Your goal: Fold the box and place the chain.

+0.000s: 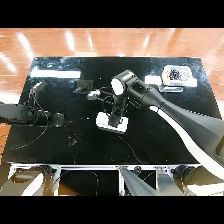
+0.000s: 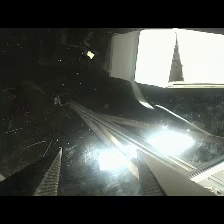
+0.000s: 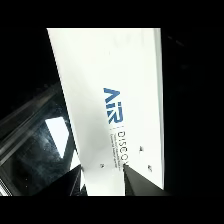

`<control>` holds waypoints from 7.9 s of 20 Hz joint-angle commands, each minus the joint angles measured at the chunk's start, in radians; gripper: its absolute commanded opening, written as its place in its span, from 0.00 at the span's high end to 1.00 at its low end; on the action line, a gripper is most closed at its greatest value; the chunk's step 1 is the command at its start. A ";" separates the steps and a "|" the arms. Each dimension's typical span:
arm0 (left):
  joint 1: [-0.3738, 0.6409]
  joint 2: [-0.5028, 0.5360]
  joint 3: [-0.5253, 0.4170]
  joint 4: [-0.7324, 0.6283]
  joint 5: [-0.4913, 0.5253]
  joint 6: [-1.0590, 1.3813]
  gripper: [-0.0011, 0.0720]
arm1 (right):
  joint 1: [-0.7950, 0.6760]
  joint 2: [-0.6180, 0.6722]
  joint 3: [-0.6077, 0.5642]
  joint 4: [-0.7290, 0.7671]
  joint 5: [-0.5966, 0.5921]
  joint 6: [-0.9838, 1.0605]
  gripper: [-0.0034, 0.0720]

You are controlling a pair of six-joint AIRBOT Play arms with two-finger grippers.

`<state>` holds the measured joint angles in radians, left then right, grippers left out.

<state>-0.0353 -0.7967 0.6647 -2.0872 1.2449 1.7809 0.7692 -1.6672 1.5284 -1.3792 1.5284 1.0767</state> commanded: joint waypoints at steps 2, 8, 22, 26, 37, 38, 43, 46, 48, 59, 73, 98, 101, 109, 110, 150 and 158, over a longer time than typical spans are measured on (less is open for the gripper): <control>0.001 -0.001 0.000 -0.002 0.000 0.000 0.22 | 0.001 -0.001 -0.055 0.018 -0.003 0.001 0.54; 0.001 -0.001 0.000 -0.010 0.000 0.000 0.22 | -0.005 0.014 -0.053 0.017 -0.011 0.031 0.26; 0.001 -0.002 0.000 -0.020 -0.018 0.003 0.22 | -0.040 0.507 -0.784 0.536 -0.924 0.805 0.91; 0.001 -0.002 0.000 -0.020 -0.024 0.008 0.22 | -0.021 0.431 -0.816 0.639 -1.054 0.804 0.91; -0.095 -0.016 -0.001 -0.020 -0.047 0.007 0.22 | -0.021 0.421 -0.816 0.592 -1.033 0.801 0.91; -0.112 -0.021 -0.001 -0.020 -0.061 0.007 0.22 | -0.021 0.421 -0.816 0.592 -1.032 0.801 0.91; -0.148 -0.036 0.000 -0.025 -0.083 0.007 0.22 | -0.021 0.421 -0.816 0.573 -1.003 0.801 0.91; -0.148 -0.036 0.000 -0.025 -0.081 0.007 0.22 | -0.021 0.421 -0.816 0.563 -0.966 0.801 0.91; -0.148 -0.036 0.000 -0.025 -0.078 0.007 0.22 | -0.022 0.422 -0.809 0.563 -0.940 0.800 0.91; -0.146 -0.100 0.054 -0.018 -0.081 0.197 0.22 | -0.314 0.700 -0.755 0.478 -0.672 0.623 0.91; -0.474 -0.459 0.363 0.076 -0.133 1.064 0.12 | -0.638 0.775 -0.760 -0.020 -0.221 0.624 0.91; -0.535 -0.463 0.260 -0.002 -0.248 1.219 0.13 | -0.639 0.775 -0.760 -0.036 -0.254 0.647 0.91; -0.535 -0.464 0.260 -0.006 -0.240 1.219 0.12 | -0.639 0.775 -0.760 -0.036 -0.259 0.648 0.91; -0.535 -0.477 0.251 -0.017 -0.259 1.196 0.13 | -0.639 0.775 -0.760 -0.036 -0.275 0.647 0.91; -0.535 -0.481 0.251 -0.021 -0.258 1.196 0.13 | -0.639 0.775 -0.760 -0.036 -0.275 0.647 0.91; -0.493 -0.484 0.338 0.016 -0.243 1.042 0.95 | -0.639 0.775 -0.760 -0.036 -0.276 0.647 0.91; -0.184 -0.449 0.404 0.074 -0.243 0.898 0.95 | -0.638 0.775 -0.760 -0.036 -0.278 0.646 0.91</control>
<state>-0.3454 -1.2522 1.0515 -2.0239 1.0088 2.7285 0.1310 -0.8932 0.7689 -1.4158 1.2514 1.7237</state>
